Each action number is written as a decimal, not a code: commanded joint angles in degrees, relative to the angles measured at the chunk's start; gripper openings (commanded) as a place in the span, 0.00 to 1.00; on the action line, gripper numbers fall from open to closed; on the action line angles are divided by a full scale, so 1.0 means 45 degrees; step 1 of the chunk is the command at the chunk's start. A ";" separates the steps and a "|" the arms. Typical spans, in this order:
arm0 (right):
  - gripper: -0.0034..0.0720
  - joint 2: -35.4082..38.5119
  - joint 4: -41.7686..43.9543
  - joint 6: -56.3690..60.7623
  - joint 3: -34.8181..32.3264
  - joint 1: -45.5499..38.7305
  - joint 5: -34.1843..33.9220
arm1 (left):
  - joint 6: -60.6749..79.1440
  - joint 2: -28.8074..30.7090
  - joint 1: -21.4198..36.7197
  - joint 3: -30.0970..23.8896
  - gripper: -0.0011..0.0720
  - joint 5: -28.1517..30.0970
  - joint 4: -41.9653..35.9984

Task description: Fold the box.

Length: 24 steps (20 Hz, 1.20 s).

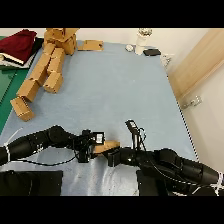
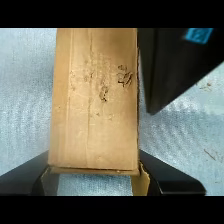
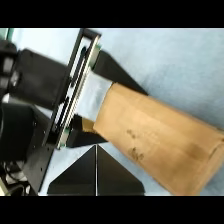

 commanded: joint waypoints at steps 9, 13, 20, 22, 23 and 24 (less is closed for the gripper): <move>0.05 -0.1384 0.0024 0.0461 -0.0097 -0.0092 0.0573 | 0.0000 -0.0010 -0.0010 0.0000 0.80 0.0005 0.0000; 0.05 -0.1384 0.0019 0.0457 -0.0097 -0.0097 0.0573 | 0.0000 -0.0010 -0.0010 0.0000 0.80 0.0005 0.0000; 0.05 -0.0214 -0.1447 0.0476 0.0636 -0.0121 -0.0758 | 0.0000 -0.0010 -0.0010 0.0000 0.80 0.0005 0.0000; 0.05 0.0529 -0.3240 0.2137 0.1248 -0.0699 -0.3269 | 0.0000 -0.0010 -0.0010 0.0000 0.80 0.0005 0.0000; 0.05 0.0724 -0.4439 0.3483 0.1622 -0.1209 -0.5221 | 0.0000 -0.0010 -0.0010 0.0000 0.80 0.0010 0.0000; 0.05 0.0821 -0.5508 0.4357 0.1982 -0.1695 -0.6999 | 0.0000 -0.0010 -0.0010 0.0000 0.80 0.0005 0.0000</move>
